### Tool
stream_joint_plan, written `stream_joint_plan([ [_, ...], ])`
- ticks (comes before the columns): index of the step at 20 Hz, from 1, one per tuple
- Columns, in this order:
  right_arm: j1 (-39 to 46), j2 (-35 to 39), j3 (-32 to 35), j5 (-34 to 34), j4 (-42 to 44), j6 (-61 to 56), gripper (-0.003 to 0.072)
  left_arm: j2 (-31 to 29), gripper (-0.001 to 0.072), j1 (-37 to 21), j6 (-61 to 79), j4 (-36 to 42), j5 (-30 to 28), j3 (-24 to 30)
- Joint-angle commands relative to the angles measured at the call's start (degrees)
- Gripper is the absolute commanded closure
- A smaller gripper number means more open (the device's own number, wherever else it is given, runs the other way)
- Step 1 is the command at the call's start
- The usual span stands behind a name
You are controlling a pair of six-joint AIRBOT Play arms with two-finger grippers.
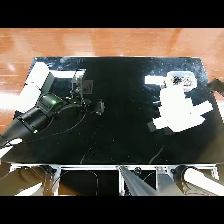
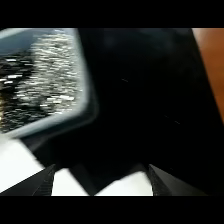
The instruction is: Fold the box and place the chain.
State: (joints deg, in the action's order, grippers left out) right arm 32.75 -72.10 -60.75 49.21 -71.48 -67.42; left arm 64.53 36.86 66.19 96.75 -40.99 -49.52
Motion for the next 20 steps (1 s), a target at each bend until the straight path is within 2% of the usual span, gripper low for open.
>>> stream_joint_plan([
  [1, 17.38, -9.44, -5.97, 12.9, 17.07, 8.17, -0.0034, 0.04, 0.0094, 0.04, 0.02, 0.17, 0.04, -0.07],
  [3, 21.31, -13.66, -8.33, 18.62, 17.14, 8.2, -0.0034, 0.04, 0.0094, 0.04, 0.02, -0.17, 1.29, -0.07],
  [4, 22.36, -16.5, -10.84, 23.43, 17.57, 9.22, -0.0034, 0.04, 0.0094, 0.04, 0.02, -0.17, 1.88, -0.07],
  [6, 22.82, -23.71, -18.08, 37.51, 18.71, 10.8, -0.0034, 0.04, 0.0094, 0.04, 0.02, -0.2, 2.8, -0.07],
  [7, 22.45, -26.05, -20.52, 40.02, 18.86, 11.39, -0.0034, 0.04, 0.0094, 0.04, 0.04, -0.22, 2.99, -0.07],
  [8, 21.92, -27.36, -21.81, 38.97, 18.97, 12.7, -0.0034, 0.04, 0.0094, 0.04, 0.02, -0.2, 3.26, -0.07],
  [10, 20.98, -30.56, -24.7, 40.61, 18.97, 13.25, 0.012, 0.04, 0.0094, 0.04, 0.02, -0.02, 4.15, -0.07],
  [14, 18.4, -33.9, -25.18, 44.44, 14.1, 13.88, 0.012, 0.04, 0.0094, 0.0, 0.02, -0.17, 6.43, -0.07],
  [20, 15.04, -35.58, -25.14, 45.2, 11.28, 13.81, 0.012, 0.04, 0.0094, 0.02, 0.02, -0.09, 6.97, -0.07],
])
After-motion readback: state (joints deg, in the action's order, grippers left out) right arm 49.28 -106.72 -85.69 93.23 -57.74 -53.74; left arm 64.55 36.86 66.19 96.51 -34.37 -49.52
